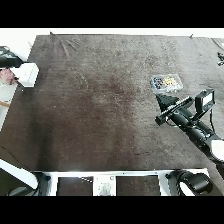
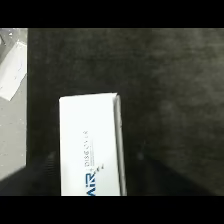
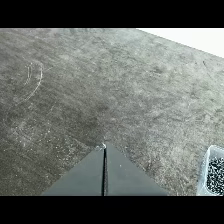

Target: Fold the box and place the chain.

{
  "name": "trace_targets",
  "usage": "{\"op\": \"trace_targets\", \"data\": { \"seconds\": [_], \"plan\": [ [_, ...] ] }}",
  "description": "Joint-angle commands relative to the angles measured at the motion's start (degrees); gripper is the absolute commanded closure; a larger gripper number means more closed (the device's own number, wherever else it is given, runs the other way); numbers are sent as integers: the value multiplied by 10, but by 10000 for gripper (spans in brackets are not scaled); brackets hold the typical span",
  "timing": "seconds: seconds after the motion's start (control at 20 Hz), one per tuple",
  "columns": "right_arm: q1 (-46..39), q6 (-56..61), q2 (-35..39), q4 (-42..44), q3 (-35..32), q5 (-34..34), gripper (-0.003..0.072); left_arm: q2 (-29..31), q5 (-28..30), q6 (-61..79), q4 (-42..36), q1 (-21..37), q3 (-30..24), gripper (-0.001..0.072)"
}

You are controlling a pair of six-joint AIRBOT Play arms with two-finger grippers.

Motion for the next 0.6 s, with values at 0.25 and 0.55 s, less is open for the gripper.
{"op": "trace_targets", "data": {
  "seconds": [0.25, 0.55],
  "plan": [
    [0, 0, 1, 0, 0, 0, 704, 116, -84, 73, -192, -6, 34, 703],
    [0, 0, 1, 0, 0, 0, 704, 381, 71, 207, -232, -6, -226, 703]
  ]
}}
